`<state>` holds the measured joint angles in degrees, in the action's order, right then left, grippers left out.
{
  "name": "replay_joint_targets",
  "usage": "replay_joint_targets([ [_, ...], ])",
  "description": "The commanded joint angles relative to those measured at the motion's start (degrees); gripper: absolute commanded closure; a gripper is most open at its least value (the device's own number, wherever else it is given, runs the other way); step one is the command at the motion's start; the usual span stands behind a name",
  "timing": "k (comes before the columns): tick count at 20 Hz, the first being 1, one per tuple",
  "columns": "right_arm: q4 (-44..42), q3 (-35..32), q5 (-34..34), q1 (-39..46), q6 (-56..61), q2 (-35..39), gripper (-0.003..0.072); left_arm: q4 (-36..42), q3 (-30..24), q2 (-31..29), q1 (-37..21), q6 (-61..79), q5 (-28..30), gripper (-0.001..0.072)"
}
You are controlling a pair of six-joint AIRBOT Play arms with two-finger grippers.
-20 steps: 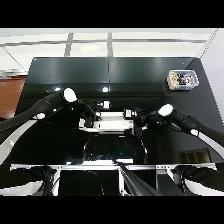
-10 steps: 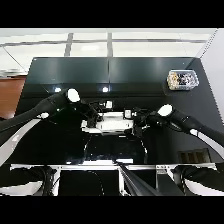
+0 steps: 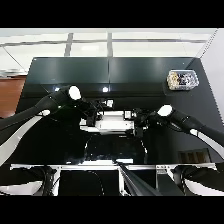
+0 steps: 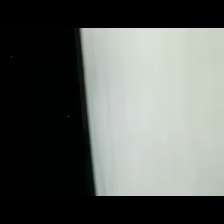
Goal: Fold the box and place the chain.
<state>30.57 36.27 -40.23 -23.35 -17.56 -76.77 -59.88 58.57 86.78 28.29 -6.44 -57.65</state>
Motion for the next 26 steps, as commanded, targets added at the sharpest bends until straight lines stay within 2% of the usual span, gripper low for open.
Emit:
replay_joint_targets([
  [1,0.1,0.0,0.2,0.0,0.0,0.0,0.0090,-0.5,0.2,0.3,0.1,-0.2,0.1,0.0683],
  [6,-0.1,0.0,0.5,0.0,0.0,-0.1,0.0101,-0.5,0.2,0.3,0.3,-0.2,0.3,0.0682],
  [7,-0.1,0.0,0.5,0.0,0.0,-0.1,0.0250,-0.5,0.2,0.3,0.3,-0.2,0.4,0.0682],
  [8,-0.1,0.0,0.5,0.0,0.0,-0.1,0.0283,-0.5,0.2,0.3,0.3,-0.2,0.4,0.0682],
  [11,-0.1,0.0,0.5,0.0,0.0,-0.1,0.0283,-1.1,0.2,-0.1,0.2,-0.3,0.0,0.0679],
  [12,-0.1,0.0,0.5,0.0,0.0,-0.1,0.0283,-2.1,0.2,-0.9,0.2,-1.0,-0.4,0.0602],
  [15,-0.1,0.0,0.5,0.0,0.0,0.0,0.0283,-8.7,0.2,-5.3,-0.3,-11.1,-1.9,0.0084],
  [16,-0.1,0.0,0.5,0.0,0.0,0.0,0.0284,-11.7,0.2,-7.4,-0.8,-17.8,-3.1,-0.0003],
  [17,-0.1,0.0,0.4,0.0,0.0,0.0,0.0396,-14.9,0.2,-9.6,-1.7,-24.0,-5.6,-0.0003],
  [18,-0.1,0.0,0.4,0.0,0.0,0.0,0.0559,-17.3,0.2,-11.5,-2.7,-28.5,-8.8,-0.0002],
  [19,-0.1,0.0,0.4,0.0,0.0,-0.1,0.0547,-18.3,0.1,-13.3,-4.1,-32.8,-13.0,0.0025],
  [20,-0.1,0.0,0.4,0.0,0.0,0.0,0.0548,-17.2,0.0,-14.3,-5.6,-37.1,-17.5,0.0165],
  [21,-0.1,0.0,0.4,0.0,0.0,-0.1,0.0548,-13.2,-0.3,-14.7,-7.4,-41.4,-22.8,0.0482],
  [22,-0.1,0.0,0.4,0.0,0.0,0.0,0.0548,-6.5,-1.4,-14.7,-9.0,-42.3,-27.1,0.0679],
  [23,-0.2,0.0,0.4,0.0,0.0,0.0,0.0548,3.0,-3.7,-14.7,-10.6,-41.0,-29.2,0.0683],
  [24,-0.1,0.0,0.4,0.0,0.0,0.0,0.0548,11.8,-6.5,-14.7,-11.5,-38.2,-28.0,0.0684],
  [26,-0.1,0.0,0.7,0.0,0.0,0.0,0.0548,26.2,-12.1,-14.7,-11.6,-31.4,-17.9,0.0684],
])
